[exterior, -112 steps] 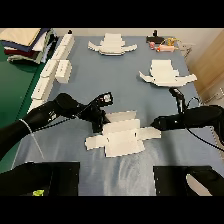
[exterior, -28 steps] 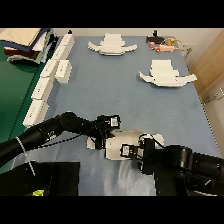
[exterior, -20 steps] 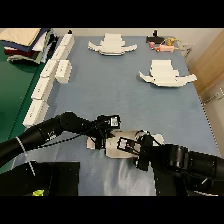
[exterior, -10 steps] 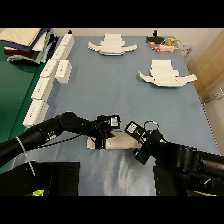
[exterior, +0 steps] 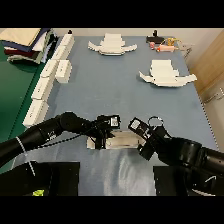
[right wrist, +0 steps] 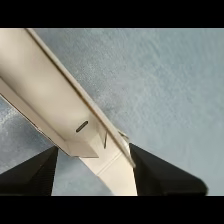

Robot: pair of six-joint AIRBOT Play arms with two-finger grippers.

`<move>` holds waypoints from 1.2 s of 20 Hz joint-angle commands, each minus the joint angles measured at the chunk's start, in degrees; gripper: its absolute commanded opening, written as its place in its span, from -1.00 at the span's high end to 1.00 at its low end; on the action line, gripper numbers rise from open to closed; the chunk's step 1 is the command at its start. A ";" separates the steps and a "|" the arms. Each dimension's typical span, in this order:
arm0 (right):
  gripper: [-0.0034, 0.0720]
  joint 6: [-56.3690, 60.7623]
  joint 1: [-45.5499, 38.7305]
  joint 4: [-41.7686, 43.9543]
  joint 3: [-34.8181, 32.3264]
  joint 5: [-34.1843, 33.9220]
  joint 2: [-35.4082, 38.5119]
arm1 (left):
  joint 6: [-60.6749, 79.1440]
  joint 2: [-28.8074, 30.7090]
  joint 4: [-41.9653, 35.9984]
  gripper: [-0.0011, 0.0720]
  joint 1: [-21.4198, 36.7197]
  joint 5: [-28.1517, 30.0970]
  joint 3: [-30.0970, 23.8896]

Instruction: Fold the box.

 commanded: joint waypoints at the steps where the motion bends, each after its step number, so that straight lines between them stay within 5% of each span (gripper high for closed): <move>1: -1.00 -25.51 -9.20 13.81 -0.04 4.11 0.04 | 0.02 -0.04 0.00 0.93 0.00 0.02 -0.02; 5: -1.00 -67.76 -27.06 43.78 -0.11 2.93 -0.22 | 0.02 -0.04 0.00 0.93 0.00 0.02 -0.02; 8: -1.00 -84.61 -38.49 55.67 -0.11 -3.76 -2.73 | 0.02 -0.02 0.00 0.93 0.00 0.02 -0.02; 13: -1.00 -88.35 -42.01 56.54 -0.07 -5.09 -8.90 | 0.02 -0.02 0.00 0.93 0.00 0.02 -0.02; 24: -1.00 -87.27 -41.99 53.86 0.09 -6.88 -7.98 | 0.02 -0.02 0.00 0.93 0.00 0.02 -0.02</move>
